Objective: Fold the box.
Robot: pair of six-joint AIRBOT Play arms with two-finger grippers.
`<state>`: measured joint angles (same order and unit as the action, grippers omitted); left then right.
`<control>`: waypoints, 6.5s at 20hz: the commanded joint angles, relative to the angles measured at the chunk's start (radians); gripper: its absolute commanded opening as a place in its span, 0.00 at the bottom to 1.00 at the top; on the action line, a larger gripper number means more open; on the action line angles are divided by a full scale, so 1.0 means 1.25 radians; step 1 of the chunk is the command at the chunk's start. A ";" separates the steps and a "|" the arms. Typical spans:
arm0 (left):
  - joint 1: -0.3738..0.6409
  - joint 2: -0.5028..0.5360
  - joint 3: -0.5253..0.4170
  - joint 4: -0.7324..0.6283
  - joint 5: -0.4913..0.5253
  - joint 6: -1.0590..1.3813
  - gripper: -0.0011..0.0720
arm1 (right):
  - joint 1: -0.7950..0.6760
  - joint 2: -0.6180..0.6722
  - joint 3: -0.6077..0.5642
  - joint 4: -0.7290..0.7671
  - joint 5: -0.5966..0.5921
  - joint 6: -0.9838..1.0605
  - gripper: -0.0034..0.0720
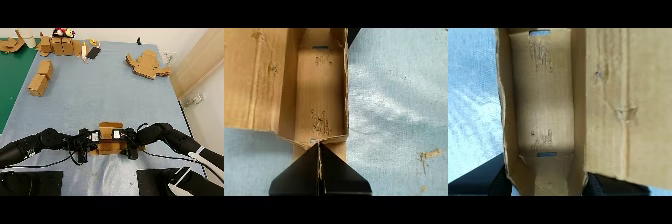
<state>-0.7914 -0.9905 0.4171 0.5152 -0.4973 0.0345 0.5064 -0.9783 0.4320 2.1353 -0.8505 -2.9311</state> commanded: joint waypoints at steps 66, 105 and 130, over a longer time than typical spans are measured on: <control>-0.060 -0.058 0.059 0.084 0.047 -0.141 0.54 | 0.000 0.001 0.000 0.000 0.000 -0.001 0.70; 0.136 0.070 -0.115 -0.006 -0.083 -1.055 0.03 | 0.000 0.001 0.000 0.000 0.000 -0.001 0.70; 0.273 0.085 -0.059 -0.094 -0.274 -0.939 0.41 | 0.000 0.001 0.000 0.000 0.000 -0.001 0.70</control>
<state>-0.4755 -0.8845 0.3408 0.3992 -0.7841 -1.1412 0.5060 -0.9783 0.4320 2.1353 -0.8505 -2.9322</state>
